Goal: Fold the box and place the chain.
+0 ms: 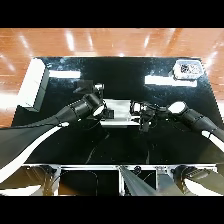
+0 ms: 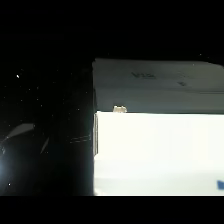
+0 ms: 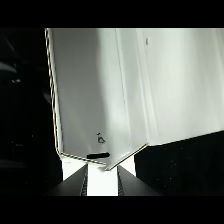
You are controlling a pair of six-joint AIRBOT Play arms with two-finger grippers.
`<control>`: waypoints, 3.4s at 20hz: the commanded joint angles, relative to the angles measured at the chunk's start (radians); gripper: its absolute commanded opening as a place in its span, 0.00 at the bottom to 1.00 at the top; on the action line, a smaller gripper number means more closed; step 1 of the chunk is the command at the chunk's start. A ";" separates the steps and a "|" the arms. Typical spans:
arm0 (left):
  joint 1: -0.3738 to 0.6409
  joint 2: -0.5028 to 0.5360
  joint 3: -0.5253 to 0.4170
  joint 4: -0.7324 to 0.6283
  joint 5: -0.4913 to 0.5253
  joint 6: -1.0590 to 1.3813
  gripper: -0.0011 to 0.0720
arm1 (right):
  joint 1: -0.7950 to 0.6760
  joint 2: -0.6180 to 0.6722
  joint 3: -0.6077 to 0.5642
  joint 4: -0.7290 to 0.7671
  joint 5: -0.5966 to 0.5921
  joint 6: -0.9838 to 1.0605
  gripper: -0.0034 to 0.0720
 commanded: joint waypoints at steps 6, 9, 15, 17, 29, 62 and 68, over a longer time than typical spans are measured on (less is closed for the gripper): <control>0.000 0.000 0.000 0.000 0.002 0.003 0.04 | 0.015 -0.032 0.000 0.147 -0.014 -0.100 0.34; -0.002 0.000 0.000 -0.004 0.001 0.006 0.04 | 0.077 -0.037 0.000 0.148 -0.071 -0.116 0.33; -0.002 0.000 0.000 -0.004 0.001 0.006 0.04 | 0.124 -0.038 0.000 0.148 -0.126 -0.116 0.34; -0.003 0.000 0.000 -0.005 0.001 0.006 0.04 | 0.124 -0.038 0.000 0.149 -0.140 -0.115 0.34; -0.003 0.000 0.000 -0.005 0.001 0.006 0.04 | 0.124 -0.038 0.000 0.151 -0.147 -0.115 0.67; -0.003 -0.005 0.000 -0.005 -0.010 0.023 0.04 | -0.542 0.172 -0.024 -0.549 0.399 1.770 0.09; -0.003 -0.007 0.000 -0.006 -0.005 0.023 0.04 | -0.513 -0.041 -0.023 -0.331 0.415 1.568 0.08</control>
